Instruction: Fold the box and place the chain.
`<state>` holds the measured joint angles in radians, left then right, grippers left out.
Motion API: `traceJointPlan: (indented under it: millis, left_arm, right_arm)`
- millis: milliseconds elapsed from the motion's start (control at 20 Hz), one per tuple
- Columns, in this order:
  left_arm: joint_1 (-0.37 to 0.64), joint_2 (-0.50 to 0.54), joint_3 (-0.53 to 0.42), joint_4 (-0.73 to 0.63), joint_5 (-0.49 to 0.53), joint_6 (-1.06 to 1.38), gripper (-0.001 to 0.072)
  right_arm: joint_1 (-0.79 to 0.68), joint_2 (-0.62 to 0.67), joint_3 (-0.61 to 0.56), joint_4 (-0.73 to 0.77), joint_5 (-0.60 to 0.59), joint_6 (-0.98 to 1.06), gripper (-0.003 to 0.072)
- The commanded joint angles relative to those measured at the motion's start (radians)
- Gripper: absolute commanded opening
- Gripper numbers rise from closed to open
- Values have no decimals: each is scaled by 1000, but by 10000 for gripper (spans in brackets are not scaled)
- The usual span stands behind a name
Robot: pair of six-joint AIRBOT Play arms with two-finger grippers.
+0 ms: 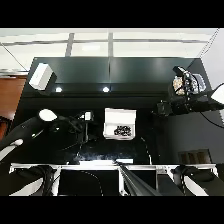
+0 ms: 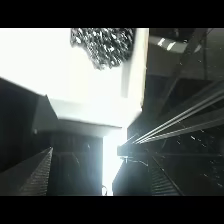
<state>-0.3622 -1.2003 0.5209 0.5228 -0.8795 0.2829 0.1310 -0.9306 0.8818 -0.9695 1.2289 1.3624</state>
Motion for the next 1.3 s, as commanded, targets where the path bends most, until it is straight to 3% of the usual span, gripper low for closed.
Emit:
traceJointPlan:
  millis: [0, 350, 900, 1000, 1100, 1200, 1250]
  left_arm:
    - [-14, -122, 90, -4, -27, 32, 720]
    - [-51, -143, 115, 23, -36, 28, 719]
    - [-128, -146, 120, -37, 45, 24, 714]
    - [-131, -146, 120, -33, 46, 24, 667]
    - [-131, -146, 120, -33, 46, 24, 407]
    - [-131, -146, 120, -33, 46, 24, 393]
    - [-131, -146, 120, -33, 46, 24, 393]
  right_arm:
    - [0, 0, 1, 0, 5, 11, 298]
    - [0, 0, 1, 0, 5, 14, 298]
    - [0, -1, 1, 0, -2, 14, 298]
    - [0, -1, 0, -1, -4, 13, 298]
    - [0, -1, 0, -15, -24, 14, 298]
    - [3, -3, -11, -26, -86, 19, 300]
    - [10, -12, -19, -26, -122, 58, 452]
